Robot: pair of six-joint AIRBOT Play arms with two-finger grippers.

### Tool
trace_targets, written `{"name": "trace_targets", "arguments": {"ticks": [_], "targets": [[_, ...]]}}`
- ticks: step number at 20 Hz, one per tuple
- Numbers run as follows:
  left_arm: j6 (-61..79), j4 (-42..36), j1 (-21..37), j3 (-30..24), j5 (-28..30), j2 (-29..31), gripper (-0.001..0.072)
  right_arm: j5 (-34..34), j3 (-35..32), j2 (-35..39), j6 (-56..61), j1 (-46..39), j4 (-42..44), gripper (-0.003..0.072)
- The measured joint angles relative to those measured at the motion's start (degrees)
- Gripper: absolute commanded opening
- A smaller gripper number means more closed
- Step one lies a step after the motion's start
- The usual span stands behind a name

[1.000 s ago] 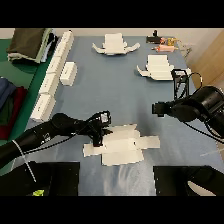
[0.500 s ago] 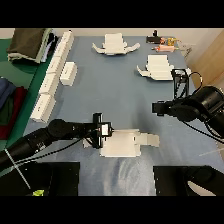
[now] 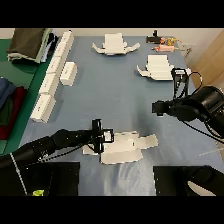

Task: Fold the box.

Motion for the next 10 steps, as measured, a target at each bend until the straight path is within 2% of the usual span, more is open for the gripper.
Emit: {"name": "trace_targets", "arguments": {"ticks": [5, 10], "targets": [[-0.6, -0.5, -0.3, -0.3, -0.7, -0.3, 0.0011, 0.0, 0.0, 0.0, 0.0, 0.0, 0.0, 0.0385], [2.7, -0.8, -0.8, 0.8, 1.4, 5.0, 0.001, 0.0, 0.0, 0.0, 0.0, 0.0, 0.1, 0.0386]]}}
